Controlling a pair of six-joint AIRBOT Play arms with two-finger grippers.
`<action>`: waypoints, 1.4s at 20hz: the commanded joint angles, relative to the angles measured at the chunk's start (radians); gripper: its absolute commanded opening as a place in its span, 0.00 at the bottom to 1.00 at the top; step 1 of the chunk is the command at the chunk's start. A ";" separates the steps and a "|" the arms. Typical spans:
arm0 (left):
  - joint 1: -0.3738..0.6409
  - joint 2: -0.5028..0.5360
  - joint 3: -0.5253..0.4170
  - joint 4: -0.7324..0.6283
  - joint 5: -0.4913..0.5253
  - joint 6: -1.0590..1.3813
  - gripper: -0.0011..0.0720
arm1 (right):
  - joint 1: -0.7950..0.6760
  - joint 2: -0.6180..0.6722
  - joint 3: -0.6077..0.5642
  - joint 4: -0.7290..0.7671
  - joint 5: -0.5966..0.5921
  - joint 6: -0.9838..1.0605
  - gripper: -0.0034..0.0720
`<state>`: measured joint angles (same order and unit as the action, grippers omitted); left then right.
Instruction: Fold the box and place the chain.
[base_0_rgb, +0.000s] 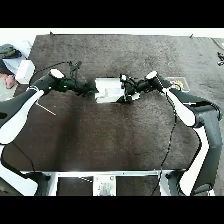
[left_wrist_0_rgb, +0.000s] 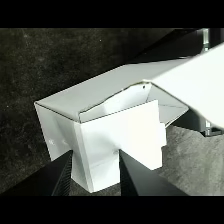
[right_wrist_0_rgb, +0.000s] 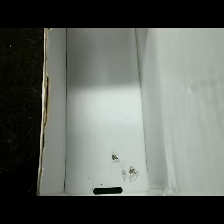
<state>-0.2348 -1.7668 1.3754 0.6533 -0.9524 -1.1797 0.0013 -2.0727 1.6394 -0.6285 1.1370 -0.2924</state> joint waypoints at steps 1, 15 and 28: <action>-0.034 0.001 0.034 0.129 0.014 -0.138 0.44 | -0.001 0.001 0.001 0.000 0.000 0.000 0.26; -0.143 -0.041 0.135 0.426 0.051 -0.470 0.44 | 0.000 0.001 0.001 0.000 0.000 0.000 0.26; -0.225 -0.242 0.512 0.759 -0.307 -0.742 0.43 | -0.001 0.001 0.001 0.000 0.000 0.000 0.26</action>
<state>-0.4419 -1.9587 1.7969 1.3357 -1.1507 -1.8793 0.0010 -2.0727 1.6394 -0.6285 1.1370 -0.2924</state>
